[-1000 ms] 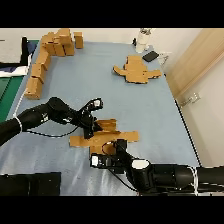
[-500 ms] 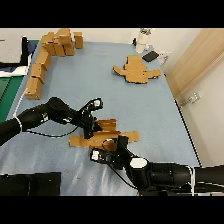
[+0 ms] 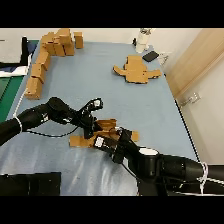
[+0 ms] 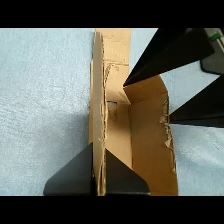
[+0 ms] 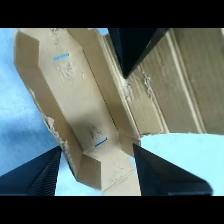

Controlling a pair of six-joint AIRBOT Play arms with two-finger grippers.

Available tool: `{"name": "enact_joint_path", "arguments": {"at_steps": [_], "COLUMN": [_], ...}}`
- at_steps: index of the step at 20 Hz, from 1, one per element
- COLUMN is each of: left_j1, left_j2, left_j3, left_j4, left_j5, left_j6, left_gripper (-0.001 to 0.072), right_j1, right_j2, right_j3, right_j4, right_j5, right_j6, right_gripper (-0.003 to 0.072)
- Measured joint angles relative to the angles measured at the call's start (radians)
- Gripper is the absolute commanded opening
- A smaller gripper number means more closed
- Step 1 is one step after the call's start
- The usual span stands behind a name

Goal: Fold the box.

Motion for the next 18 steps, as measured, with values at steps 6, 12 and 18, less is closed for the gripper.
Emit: {"name": "enact_joint_path", "arguments": {"at_steps": [6, 12, 18], "left_j1": [0.0, 0.0, 0.0], "left_j2": [0.0, 0.0, 0.0], "left_j3": [0.0, 0.0, 0.0], "left_j4": [0.0, 0.0, 0.0], "left_j5": [0.0, 0.0, 0.0], "left_j6": [0.0, 0.0, 0.0], "left_gripper": [0.0013, 0.0014, 0.0013], "right_j1": [-0.133, -0.319, -0.568], "right_j2": [0.028, 0.06, 0.035], "right_j3": [-0.04, -0.05, -0.047], "right_j4": [0.066, 0.37, 0.888], "right_j5": [0.132, 0.201, 0.176], "right_j6": [-0.191, -0.586, -1.211], "right_gripper": [0.072, 0.072, 0.072]}}
